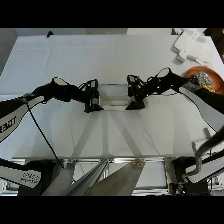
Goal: Fold the box and place the chain.
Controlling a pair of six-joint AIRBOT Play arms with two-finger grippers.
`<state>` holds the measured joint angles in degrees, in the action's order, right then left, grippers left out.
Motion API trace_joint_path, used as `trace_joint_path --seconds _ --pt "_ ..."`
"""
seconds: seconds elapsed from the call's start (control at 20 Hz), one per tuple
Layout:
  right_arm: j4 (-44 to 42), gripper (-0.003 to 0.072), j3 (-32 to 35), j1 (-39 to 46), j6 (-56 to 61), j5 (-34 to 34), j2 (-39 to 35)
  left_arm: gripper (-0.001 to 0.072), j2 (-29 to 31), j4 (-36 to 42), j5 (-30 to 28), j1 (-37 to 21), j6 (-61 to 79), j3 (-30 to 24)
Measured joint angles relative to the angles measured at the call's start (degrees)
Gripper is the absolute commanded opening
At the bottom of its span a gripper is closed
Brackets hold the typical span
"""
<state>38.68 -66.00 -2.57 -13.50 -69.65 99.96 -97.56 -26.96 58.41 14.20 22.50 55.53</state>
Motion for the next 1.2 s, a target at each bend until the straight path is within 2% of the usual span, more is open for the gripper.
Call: trace_joint_path --seconds 0.25,0.3,0.35,0.45,0.5,0.65,0.8,0.9,1.2 --pt "2.91 0.0623 0.0 3.69 3.21 -0.02 -1.7 0.0014 0.0 0.02 0.09 0.0 -0.02 0.0" --pt "3.17 0.0526 0.0 4.76 3.87 0.0 -1.88 0.0014 0.0 0.02 0.11 0.0 -0.02 0.0" --pt "3.43 0.0386 0.0 5.92 4.9 -0.04 -2.08 0.0014 0.0 0.0 0.13 0.0 -0.02 0.0" --pt "3.78 0.0033 -0.04 7.89 6.67 -1.46 -2.6 0.0014 0.0 -0.02 0.17 0.0 0.0 0.0" --pt "3.82 0.0012 -0.04 8.48 7.45 -3.19 -2.91 0.0014 0.0 -0.02 0.17 0.0 0.02 0.0" --pt "2.8 0.0012 -0.04 8.87 8.5 -9.88 -4.15 0.0014 0.0 -0.04 0.22 0.0 0.04 0.0" --pt "-2.05 0.0011 -0.04 7.48 10.93 -12.98 -4.87 0.0014 0.0 -0.07 0.24 0.0 0.28 0.0" --pt "-5.03 0.0011 -0.04 5.77 12.31 -12.13 -5.11 0.0014 0.07 -0.17 0.2 0.0 1.42 0.0" --pt "-11.17 0.0006 -0.04 0.96 20.09 -3.04 -5.31 0.0014 0.2 -0.17 0.0 -0.02 6.05 0.0"
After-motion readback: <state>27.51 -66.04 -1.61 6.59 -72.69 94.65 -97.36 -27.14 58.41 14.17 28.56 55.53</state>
